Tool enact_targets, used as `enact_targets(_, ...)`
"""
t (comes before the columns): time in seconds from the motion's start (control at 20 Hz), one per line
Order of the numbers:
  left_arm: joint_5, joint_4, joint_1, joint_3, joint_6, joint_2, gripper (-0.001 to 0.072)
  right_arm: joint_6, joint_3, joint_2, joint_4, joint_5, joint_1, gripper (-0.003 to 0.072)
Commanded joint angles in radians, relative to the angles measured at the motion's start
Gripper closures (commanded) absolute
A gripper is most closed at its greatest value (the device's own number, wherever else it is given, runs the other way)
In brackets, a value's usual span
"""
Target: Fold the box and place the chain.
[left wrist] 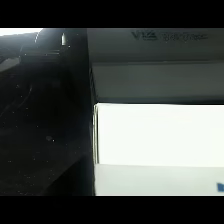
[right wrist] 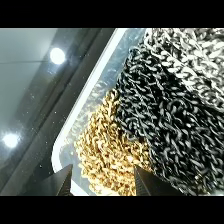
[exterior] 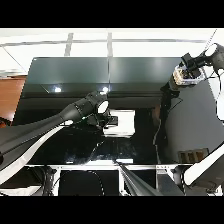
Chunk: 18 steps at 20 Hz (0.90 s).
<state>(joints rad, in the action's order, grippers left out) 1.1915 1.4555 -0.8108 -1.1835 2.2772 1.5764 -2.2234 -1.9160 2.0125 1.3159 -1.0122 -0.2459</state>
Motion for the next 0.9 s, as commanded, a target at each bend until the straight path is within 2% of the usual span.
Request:
enact_targets(0.0,-0.001,-0.002,0.001,0.0,0.0,0.0,0.0686,-0.002,-0.002,0.017,-0.003,0.023,0.004,0.0253)
enact_targets(0.25,-0.001,-0.002,0.001,0.0,0.0,0.0,0.0686,0.046,-0.002,0.049,-0.006,0.031,0.022,0.0259)
enact_targets(0.35,-0.001,-0.002,0.001,0.0,0.0,0.0,0.0686,0.127,-0.002,0.053,-0.006,0.03,0.031,0.0673)
enact_targets(0.6,-0.002,-0.002,0.001,0.0,0.0,0.0,0.0686,0.371,-0.002,0.004,-0.007,-0.026,0.034,0.0675)
enact_targets(0.85,-0.004,-0.002,0.001,0.0,0.0,0.0,0.0686,0.595,-0.002,-0.142,-0.005,-0.141,0.034,0.0675)
